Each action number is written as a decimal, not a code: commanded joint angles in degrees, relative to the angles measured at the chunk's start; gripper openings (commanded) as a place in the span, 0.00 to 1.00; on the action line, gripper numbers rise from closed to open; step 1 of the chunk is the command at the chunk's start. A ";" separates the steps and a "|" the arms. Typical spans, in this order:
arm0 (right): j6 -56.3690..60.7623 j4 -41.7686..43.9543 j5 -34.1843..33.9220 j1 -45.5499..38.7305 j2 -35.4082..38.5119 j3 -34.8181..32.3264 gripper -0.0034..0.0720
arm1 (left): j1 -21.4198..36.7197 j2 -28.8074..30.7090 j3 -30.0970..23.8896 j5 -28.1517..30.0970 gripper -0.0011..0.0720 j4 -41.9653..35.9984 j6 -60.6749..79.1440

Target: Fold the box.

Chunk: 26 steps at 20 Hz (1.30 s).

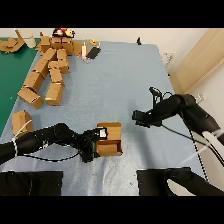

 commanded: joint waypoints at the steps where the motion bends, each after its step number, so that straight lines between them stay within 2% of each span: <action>1: -28.30 29.09 2.25 -12.92 -10.16 -0.96 0.05 | 0.02 0.02 0.00 -0.04 0.63 0.00 0.00; 5: -40.63 41.72 1.03 -10.64 -19.37 -0.94 0.05 | 0.02 0.02 0.00 -0.04 0.63 0.00 0.00; 9: -48.48 46.88 -1.64 -6.38 -21.24 -0.87 0.05 | 0.02 0.02 0.00 -0.04 0.63 0.00 0.00; 19: -57.90 48.11 -10.93 -0.48 -21.05 2.56 0.05 | 0.02 0.02 0.00 -0.04 0.63 0.00 -0.02; 26: -61.99 46.58 -13.42 2.54 -16.61 2.19 0.05 | 0.02 0.02 0.00 -0.04 0.63 0.00 0.00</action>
